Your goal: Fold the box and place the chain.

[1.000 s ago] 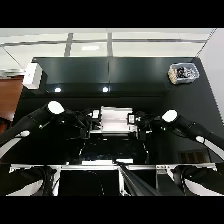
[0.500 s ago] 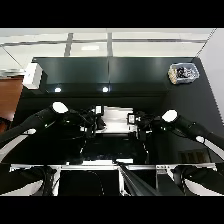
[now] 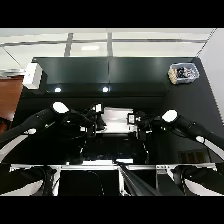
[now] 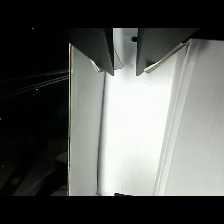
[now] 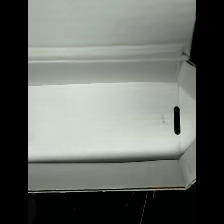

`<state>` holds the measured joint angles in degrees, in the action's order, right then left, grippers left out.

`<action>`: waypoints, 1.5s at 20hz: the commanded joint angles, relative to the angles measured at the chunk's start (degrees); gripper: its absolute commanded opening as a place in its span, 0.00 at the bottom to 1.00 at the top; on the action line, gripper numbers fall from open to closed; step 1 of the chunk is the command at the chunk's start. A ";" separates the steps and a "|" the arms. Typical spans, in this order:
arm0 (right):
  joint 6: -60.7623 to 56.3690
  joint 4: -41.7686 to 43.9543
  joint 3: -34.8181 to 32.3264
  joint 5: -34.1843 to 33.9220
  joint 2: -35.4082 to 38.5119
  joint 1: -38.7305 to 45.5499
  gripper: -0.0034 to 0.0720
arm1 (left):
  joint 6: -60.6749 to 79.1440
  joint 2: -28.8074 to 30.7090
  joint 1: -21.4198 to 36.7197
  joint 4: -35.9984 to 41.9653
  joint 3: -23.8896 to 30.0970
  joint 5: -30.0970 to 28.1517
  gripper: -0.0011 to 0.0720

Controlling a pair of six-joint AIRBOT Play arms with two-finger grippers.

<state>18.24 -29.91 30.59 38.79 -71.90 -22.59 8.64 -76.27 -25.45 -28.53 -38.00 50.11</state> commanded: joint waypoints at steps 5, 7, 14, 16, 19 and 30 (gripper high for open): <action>-0.02 0.02 0.02 -0.02 -0.04 -0.04 0.39 | -2.05 0.24 -0.02 -1.55 -0.07 1.57 0.22; -0.04 0.02 0.02 -0.02 -0.04 -0.04 0.39 | -6.16 1.16 0.07 -3.63 -0.39 1.49 0.19; -0.02 0.02 0.02 -0.02 -0.04 -0.04 0.39 | -52.39 16.09 12.04 -33.22 -2.54 6.32 0.05; -0.02 0.02 0.02 -0.02 -0.04 -0.04 0.39 | -69.29 18.03 19.10 -38.91 -2.19 7.78 0.05; -0.02 0.02 0.02 -0.02 -0.04 -0.04 0.39 | -84.11 15.19 31.34 -32.52 0.72 13.64 0.05; -0.02 0.02 0.02 -0.02 -0.04 -0.04 0.39 | -68.00 -4.94 26.14 -3.10 5.84 14.64 0.05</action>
<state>18.22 -29.91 30.59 38.74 -71.90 -22.59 -63.00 -77.87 5.74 -36.71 -32.05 66.17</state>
